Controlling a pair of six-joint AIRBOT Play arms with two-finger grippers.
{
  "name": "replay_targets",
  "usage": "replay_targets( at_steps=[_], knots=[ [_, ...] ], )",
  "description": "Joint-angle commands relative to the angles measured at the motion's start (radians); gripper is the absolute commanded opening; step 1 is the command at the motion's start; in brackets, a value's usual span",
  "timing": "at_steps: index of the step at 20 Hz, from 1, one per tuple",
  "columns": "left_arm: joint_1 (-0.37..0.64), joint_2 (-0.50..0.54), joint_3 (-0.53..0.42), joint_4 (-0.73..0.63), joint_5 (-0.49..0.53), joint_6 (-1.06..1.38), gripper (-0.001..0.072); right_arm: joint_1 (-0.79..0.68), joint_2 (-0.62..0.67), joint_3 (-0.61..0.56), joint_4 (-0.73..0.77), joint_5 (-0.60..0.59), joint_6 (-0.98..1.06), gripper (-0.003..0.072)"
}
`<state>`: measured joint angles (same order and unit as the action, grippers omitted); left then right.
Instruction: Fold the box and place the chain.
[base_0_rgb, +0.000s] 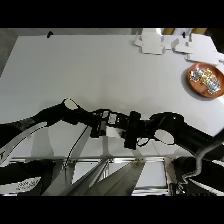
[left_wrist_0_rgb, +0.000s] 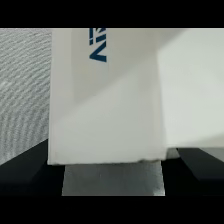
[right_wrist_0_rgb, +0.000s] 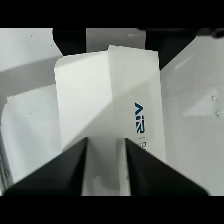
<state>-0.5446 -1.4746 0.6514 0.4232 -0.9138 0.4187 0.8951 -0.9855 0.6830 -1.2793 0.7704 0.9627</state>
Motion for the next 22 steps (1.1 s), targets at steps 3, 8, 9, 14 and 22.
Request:
replay_targets(
  at_steps=[3, 8, 9, 14, 22],
  knots=[
    [0.001, 0.001, 0.001, 0.000, 0.000, 0.000, 0.0272, 0.004, 0.000, -0.003, -0.039, -0.009, -0.049, 0.0356],
    [0.001, 0.001, 0.001, 0.000, 0.000, 0.000, 0.0272, 0.004, -0.015, -0.004, -0.052, -0.007, -0.048, 0.0214],
    [0.001, 0.001, 0.001, 0.000, 0.000, 0.000, 0.0272, 0.004, -0.018, -0.004, -0.052, -0.008, -0.048, 0.0160],
    [0.001, 0.001, 0.001, 0.000, 0.000, 0.000, 0.0272, 0.005, -0.018, -0.004, -0.083, -0.016, -0.024, 0.0082],
    [0.001, 0.001, 0.001, 0.000, 0.000, 0.000, 0.0272, 0.013, -0.014, -0.004, -0.054, -0.011, -0.032, 0.0211]
  ],
)
